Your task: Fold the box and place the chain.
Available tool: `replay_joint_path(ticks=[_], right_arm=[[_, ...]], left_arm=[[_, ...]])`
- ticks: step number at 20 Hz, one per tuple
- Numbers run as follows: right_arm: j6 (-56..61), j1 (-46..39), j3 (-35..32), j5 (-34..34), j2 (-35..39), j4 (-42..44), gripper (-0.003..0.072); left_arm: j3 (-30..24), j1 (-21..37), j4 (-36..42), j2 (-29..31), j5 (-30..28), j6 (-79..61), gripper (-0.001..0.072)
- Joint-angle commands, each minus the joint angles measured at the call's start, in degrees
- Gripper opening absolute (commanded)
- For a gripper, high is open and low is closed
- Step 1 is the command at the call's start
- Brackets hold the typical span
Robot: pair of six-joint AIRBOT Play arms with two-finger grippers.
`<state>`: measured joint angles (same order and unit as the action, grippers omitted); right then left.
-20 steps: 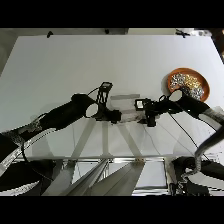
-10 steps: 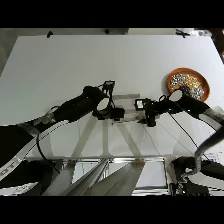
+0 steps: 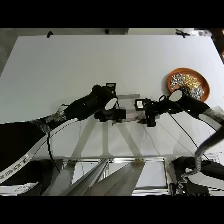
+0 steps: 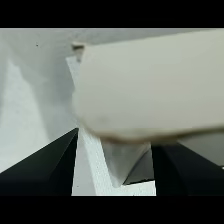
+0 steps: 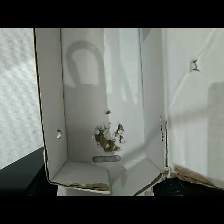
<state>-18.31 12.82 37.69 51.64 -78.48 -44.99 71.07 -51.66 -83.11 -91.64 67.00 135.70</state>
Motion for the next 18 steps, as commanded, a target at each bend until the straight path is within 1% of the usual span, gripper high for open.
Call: replay_joint_path(ticks=[1, 5, 9, 10, 11, 13, 14, 15, 16, 17, 18], right_arm=[[0.0, 0.0, 0.0, 0.0, 0.0, 0.0, 0.0508], [0.0, 0.0, 0.0, 0.0, 0.0, 0.0, 0.0508], [0.0, 0.0, 0.0, 0.0, 0.0, 0.0, 0.0508], [0.0, 0.0, 0.0, 0.0, 0.0, 0.0, 0.0508], [0.0, 0.0, 0.0, 0.0, 0.0, 0.0, 0.0508], [0.0, 0.0, 0.0, 0.0, 0.0, 0.0, 0.0508], [0.0, 0.0, 0.0, 0.0, 0.0, 0.0, 0.0508], [0.0, 0.0, 0.0, 0.0, 0.0, 0.0, 0.0508], [0.0, 0.0, 0.0, 0.0, 0.0, 0.0, 0.0508], [0.0, 0.0, 0.0, 0.0, 0.0, 0.0, 0.0508], [0.0, 0.0, 0.0, 0.0, 0.0, 0.0, 0.0508]], left_arm=[[0.2, -0.1, 0.1, -0.9, 0.6, 2.4, 0.0478], [0.2, -0.5, 0.0, -1.6, 0.2, 4.9, 0.0477], [0.2, -0.5, 0.2, -2.9, -2.6, 7.4, 0.0472], [0.2, -0.5, 0.5, -3.3, -3.4, 7.3, 0.0451], [0.2, -0.5, 0.8, -3.7, -3.9, 7.3, 0.0384], [0.2, -0.4, 0.8, -4.0, -4.3, 7.3, 0.0288], [0.2, -0.4, 0.7, -4.0, -4.3, 7.3, 0.0206], [0.2, -0.4, 0.8, -4.0, -4.3, 7.3, 0.0143], [0.2, -0.4, 0.8, -4.0, -4.2, 7.3, 0.0127], [0.2, -0.4, 0.8, -4.1, -4.2, 7.3, 0.0093], [0.2, -0.4, 0.9, -4.3, -4.2, 7.3, 0.0001]])
